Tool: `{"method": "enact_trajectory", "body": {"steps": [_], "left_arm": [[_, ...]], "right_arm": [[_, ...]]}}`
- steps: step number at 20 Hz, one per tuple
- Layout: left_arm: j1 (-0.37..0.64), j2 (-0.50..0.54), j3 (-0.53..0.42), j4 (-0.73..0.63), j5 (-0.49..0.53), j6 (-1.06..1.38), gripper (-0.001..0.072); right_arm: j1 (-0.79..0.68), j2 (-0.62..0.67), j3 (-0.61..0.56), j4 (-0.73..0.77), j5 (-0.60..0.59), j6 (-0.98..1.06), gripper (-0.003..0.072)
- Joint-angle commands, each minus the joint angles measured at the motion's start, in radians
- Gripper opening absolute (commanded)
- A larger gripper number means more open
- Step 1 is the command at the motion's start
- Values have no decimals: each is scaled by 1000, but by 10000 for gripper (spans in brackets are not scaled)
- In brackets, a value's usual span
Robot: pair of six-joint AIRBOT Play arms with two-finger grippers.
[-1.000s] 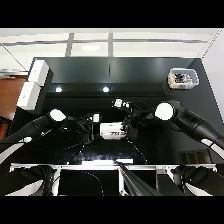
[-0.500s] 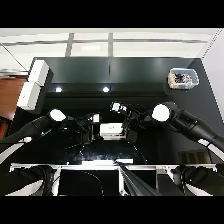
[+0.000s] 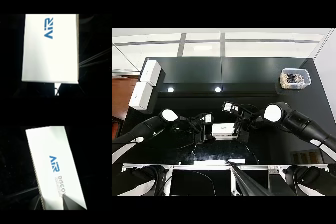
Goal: Fold the box and place the chain.
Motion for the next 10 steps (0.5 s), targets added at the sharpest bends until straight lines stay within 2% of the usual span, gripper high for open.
{"method": "enact_trajectory", "body": {"steps": [1, 6, 7, 8, 10], "left_arm": [[0, -1, 0, -1, 1, -1, 396], [0, -1, 0, -1, 1, -1, 396], [0, -1, 0, -1, 1, -1, 396], [0, -1, 0, -1, 1, -1, 396], [0, -1, 0, -1, 1, -1, 396]], "right_arm": [[1, 0, 0, -19, 19, 16, 330], [1, 0, 0, -24, 18, 24, 330], [1, -1, 0, -24, 18, 24, 351], [1, -1, 0, -29, 17, 25, 432], [1, -1, 0, -47, 18, 34, 434]]}}
